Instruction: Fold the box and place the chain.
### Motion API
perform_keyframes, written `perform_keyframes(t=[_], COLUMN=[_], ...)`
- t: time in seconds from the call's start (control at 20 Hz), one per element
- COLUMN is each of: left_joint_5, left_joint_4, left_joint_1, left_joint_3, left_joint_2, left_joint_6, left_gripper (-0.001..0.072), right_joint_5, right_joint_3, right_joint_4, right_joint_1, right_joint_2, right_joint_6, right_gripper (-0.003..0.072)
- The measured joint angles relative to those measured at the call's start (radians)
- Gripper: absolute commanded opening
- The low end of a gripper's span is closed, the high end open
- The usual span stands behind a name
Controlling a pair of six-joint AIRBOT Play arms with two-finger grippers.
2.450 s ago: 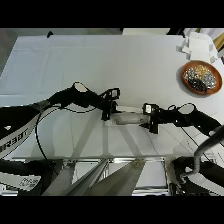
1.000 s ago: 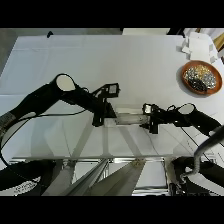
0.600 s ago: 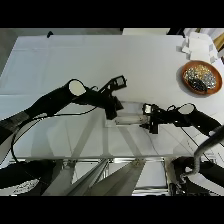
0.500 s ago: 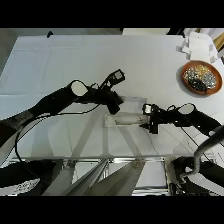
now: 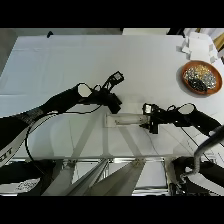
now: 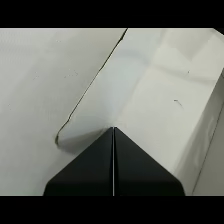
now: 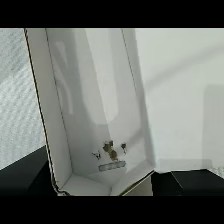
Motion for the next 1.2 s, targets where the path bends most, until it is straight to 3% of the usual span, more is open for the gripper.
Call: perform_keyframes(t=[0.2, 0.45, 1.05, 1.1, 1.15, 1.2], left_joint_5=[-0.054, -0.257, -0.451, -0.457, -0.463, -0.467], left_joint_4=[0.132, 0.333, 0.406, 0.407, 0.407, 0.409], left_joint_1=[0.000, 0.000, -0.001, -0.001, -0.001, 0.000], left_joint_3=[0.000, 0.000, -0.007, -0.007, -0.007, -0.007], left_joint_2=[0.083, 0.171, 0.076, 0.070, 0.064, 0.061], left_joint_6=[-0.003, 0.000, 0.031, 0.038, 0.050, 0.066], left_gripper=[0.0006, 0.0006, 0.0013, 0.0032, 0.0095, 0.0212], right_joint_5=[-0.001, -0.001, 0.000, 0.000, 0.000, 0.000], right_joint_3=[0.000, 0.000, 0.000, 0.000, 0.000, 0.000], right_joint_4=[0.000, 0.000, 0.000, 0.000, 0.000, 0.000], right_joint_1=[0.000, 0.000, 0.000, 0.000, 0.000, 0.000], right_joint_2=[0.000, 0.000, 0.000, 0.000, 0.000, 0.000], right_joint_6=[0.000, 0.000, 0.000, 0.000, 0.000, 0.000], right_gripper=[0.0405, 0.0405, 0.0405, 0.0405, 0.0405, 0.0405])
